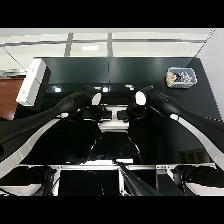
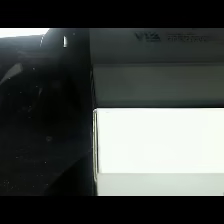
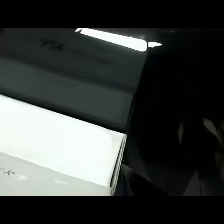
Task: Fold the box and place the chain.
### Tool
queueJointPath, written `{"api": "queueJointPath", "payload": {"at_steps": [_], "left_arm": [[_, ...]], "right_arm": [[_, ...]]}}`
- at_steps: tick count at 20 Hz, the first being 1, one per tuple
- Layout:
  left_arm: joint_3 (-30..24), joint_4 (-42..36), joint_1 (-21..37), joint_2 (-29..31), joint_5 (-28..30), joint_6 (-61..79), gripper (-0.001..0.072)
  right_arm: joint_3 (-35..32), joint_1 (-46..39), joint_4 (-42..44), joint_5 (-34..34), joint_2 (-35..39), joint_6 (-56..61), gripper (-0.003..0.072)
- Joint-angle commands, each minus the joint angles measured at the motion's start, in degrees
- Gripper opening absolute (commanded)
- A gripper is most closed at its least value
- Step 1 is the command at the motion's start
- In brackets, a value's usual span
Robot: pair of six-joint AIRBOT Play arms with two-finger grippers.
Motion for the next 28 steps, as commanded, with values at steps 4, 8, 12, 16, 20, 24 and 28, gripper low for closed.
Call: {"api": "queueJointPath", "payload": {"at_steps": [4, 8, 12, 16, 20, 24, 28], "left_arm": [[0.0, 0.1, 0.0, 0.0, -0.1, 0.0, 0.0026], [0.0, 0.2, 0.0, 0.0, -0.1, 0.0, 0.0026], [0.0, 0.2, 0.0, 0.0, 0.0, 0.0, 0.0026], [0.0, 0.2, 0.0, 0.0, 0.0, 0.0, 0.0026], [0.0, 0.2, 0.0, 0.0, 0.2, 0.0, 0.0026], [0.0, 0.2, 0.0, 0.0, 0.1, 0.0, 0.0026], [0.0, 0.2, 0.0, 0.0, 0.1, 0.0, 0.0026]], "right_arm": [[2.9, 3.6, -4.7, 3.5, -3.0, 12.2, 0.0238], [2.9, 3.7, -6.9, 4.8, -3.2, 16.6, 0.0237], [2.9, 4.3, -7.1, 6.1, -4.4, 16.5, 0.0062], [2.9, 4.7, -6.9, 5.5, -4.6, 16.6, 0.001], [3.0, 4.7, -6.9, 5.2, -4.5, 16.6, 0.0096], [3.0, 4.7, -6.9, 5.2, -4.5, 16.6, 0.0013], [4.0, 4.5, -7.2, 5.3, -2.9, 15.7, 0.0316]]}}
